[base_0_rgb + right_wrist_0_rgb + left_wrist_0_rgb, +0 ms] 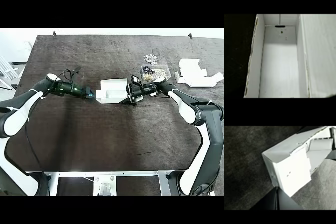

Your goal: Fold the box and place the chain.

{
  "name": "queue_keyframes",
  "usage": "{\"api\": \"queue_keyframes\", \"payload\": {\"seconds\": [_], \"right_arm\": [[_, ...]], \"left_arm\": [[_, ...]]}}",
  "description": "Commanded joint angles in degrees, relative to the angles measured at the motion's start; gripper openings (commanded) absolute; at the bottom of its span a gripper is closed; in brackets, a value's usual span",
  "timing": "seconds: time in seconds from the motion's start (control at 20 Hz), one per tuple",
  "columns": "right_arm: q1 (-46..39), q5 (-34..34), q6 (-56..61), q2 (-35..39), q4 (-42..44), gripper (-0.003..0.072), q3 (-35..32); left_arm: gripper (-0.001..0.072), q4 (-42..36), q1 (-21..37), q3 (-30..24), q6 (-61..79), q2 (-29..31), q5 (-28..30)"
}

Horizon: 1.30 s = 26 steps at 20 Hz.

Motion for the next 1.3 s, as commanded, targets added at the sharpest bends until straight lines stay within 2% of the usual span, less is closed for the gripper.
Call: {"api": "queue_keyframes", "payload": {"seconds": [0.0,0.1,0.15,0.2,0.7,1.25], "right_arm": [[0.0,0.0,0.0,0.0,0.0,0.0576,0.0],[0.0,0.0,0.0,0.0,0.0,0.0576,0.0],[0.0,0.0,0.0,0.0,0.0,0.0576,0.0],[0.0,0.0,0.0,0.0,0.0,0.0576,0.0],[0.0,0.0,0.0,0.0,0.0,0.0576,0.0],[0.0,0.0,0.0,0.0,0.0,0.0576,0.0]], "left_arm": [[0.0022,-1.0,0.0,0.0,0.1,0.5,-0.3],[0.0025,-1.4,0.1,0.0,0.1,0.5,-0.3],[0.0177,-1.7,0.0,0.0,0.2,0.5,-0.4],[0.0269,-2.2,0.0,0.0,0.4,0.5,-0.5],[0.0271,-5.2,0.0,0.0,0.4,0.6,-0.9],[0.0270,-4.5,-2.7,0.2,-8.2,0.6,0.9]]}}
